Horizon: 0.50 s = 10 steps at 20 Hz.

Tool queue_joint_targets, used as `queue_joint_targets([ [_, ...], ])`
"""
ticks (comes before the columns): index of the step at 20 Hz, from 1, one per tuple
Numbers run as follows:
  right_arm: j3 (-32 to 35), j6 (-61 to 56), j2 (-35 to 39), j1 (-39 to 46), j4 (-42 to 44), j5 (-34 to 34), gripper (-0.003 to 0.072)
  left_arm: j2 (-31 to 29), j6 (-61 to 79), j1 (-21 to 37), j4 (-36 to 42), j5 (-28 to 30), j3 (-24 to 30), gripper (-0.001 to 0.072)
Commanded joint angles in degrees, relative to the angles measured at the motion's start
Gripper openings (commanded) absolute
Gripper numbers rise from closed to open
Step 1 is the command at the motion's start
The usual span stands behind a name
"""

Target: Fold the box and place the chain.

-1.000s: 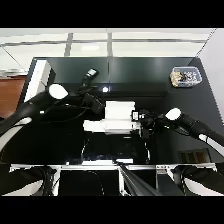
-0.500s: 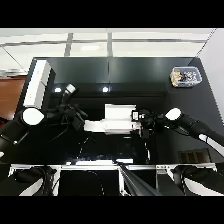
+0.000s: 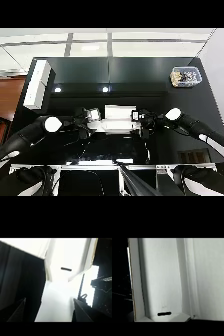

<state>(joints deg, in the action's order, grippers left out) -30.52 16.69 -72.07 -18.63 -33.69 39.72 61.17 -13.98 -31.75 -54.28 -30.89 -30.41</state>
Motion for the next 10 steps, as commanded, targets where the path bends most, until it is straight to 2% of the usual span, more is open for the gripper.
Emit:
queue_joint_targets([
  [1, 0.0, 0.0, 0.0, -0.1, 0.0, 0.0, 0.0421, 3.9, 1.7, -2.7, 4.4, 2.2, -1.7, 0.0693],
  [4, 0.0, 0.0, 0.0, 0.0, 0.0, 0.0, 0.0421, 5.5, 1.8, -2.6, 5.7, 1.9, -2.8, 0.0693],
  [6, 0.0, 0.0, 0.0, 0.0, 0.0, 0.0, 0.0422, 5.5, 1.7, -2.6, 5.8, -0.5, -3.3, 0.0691],
  [7, 0.0, 0.0, 0.0, 0.0, 0.0, 0.0, 0.0422, 5.5, 1.8, -2.6, 6.3, -1.6, -3.8, 0.0654],
  [9, 0.0, 0.0, 0.0, 0.0, 0.0, 0.0, 0.0422, 5.5, 1.9, -2.6, 8.8, -2.3, -4.1, 0.0334],
  [10, 0.0, 0.0, 0.0, 0.0, 0.0, 0.0, 0.0422, 5.5, 2.0, -2.6, 9.1, -2.3, -4.0, 0.0288],
])
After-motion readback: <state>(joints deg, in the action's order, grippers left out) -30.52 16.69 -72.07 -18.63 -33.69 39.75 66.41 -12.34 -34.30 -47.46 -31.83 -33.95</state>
